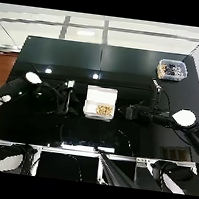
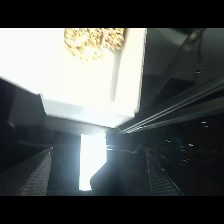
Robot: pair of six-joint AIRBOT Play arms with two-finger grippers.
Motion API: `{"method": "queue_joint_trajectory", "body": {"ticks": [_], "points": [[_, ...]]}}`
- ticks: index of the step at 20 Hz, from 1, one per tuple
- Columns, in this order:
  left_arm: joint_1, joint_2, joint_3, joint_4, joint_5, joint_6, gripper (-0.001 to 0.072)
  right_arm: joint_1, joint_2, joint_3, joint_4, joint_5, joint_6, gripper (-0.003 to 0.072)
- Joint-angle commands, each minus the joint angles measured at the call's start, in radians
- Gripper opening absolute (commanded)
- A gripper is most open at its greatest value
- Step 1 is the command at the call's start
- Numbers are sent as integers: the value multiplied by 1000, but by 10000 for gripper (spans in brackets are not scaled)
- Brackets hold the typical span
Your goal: Fold the box and place the chain.
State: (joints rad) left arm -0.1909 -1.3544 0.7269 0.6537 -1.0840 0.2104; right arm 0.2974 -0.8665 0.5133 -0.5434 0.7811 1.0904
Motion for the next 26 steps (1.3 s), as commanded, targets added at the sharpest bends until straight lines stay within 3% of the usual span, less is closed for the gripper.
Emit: {"method": "queue_joint_trajectory", "body": {"ticks": [1,12,26], "points": [[-43,-55,56,20,43,78,718,0,0,1,0,0,14,315],[-134,-105,68,9,82,66,716,0,0,1,0,-2,13,315],[-160,-106,73,-44,146,47,715,0,0,1,0,-4,13,315]]}}
